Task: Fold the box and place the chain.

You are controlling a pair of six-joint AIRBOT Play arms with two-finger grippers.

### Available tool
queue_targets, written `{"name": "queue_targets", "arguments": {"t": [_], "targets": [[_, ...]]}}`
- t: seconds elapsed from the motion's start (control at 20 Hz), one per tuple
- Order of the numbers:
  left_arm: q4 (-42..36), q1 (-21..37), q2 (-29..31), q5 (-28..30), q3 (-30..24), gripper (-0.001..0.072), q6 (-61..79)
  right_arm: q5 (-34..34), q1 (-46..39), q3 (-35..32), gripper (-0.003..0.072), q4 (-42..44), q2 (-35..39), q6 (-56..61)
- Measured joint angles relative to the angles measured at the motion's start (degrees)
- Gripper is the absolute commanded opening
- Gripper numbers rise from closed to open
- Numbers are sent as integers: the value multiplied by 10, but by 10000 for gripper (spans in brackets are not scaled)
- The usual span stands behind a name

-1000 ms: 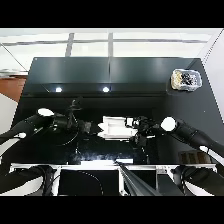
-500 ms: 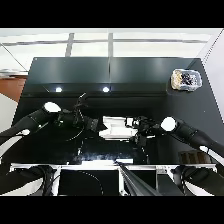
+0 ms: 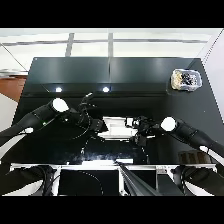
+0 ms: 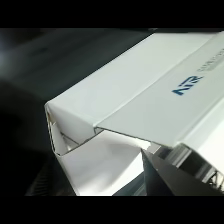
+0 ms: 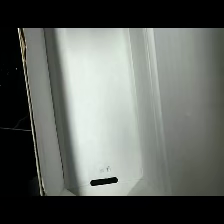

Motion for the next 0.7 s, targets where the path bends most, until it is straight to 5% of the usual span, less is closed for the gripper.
{"name": "queue_targets", "arguments": {"t": [0.7], "targets": [[49, -17, 1, -18, 23, 602, -69, 0, 0, 0, 426, 0, 0, 0]]}}
